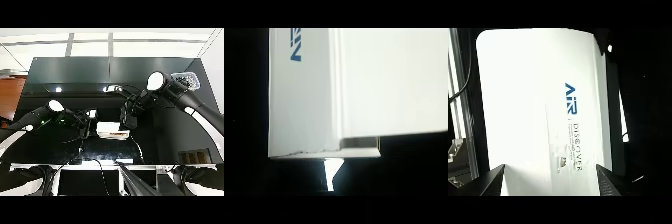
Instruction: Fold the box and place the chain.
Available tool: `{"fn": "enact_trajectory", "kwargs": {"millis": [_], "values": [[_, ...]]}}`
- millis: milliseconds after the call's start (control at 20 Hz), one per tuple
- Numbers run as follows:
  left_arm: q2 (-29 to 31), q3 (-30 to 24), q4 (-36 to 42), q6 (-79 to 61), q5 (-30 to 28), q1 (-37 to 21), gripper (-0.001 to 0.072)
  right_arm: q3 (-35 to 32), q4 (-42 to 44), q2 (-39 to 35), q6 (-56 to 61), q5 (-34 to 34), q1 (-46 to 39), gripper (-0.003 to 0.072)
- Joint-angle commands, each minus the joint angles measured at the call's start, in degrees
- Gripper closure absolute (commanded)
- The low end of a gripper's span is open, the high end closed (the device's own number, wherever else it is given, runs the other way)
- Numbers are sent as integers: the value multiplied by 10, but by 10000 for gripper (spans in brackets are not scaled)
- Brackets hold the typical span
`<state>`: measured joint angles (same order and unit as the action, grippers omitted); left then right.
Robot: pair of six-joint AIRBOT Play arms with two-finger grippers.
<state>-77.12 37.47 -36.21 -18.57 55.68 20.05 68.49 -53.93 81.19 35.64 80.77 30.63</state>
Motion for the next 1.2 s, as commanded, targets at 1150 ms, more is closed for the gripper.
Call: {"fn": "enact_trajectory", "kwargs": {"millis": [1150], "values": [[0, 0, 0, 0, 0, 0, 241, 0, -1, 8, 17, 24, 2, -4]]}}
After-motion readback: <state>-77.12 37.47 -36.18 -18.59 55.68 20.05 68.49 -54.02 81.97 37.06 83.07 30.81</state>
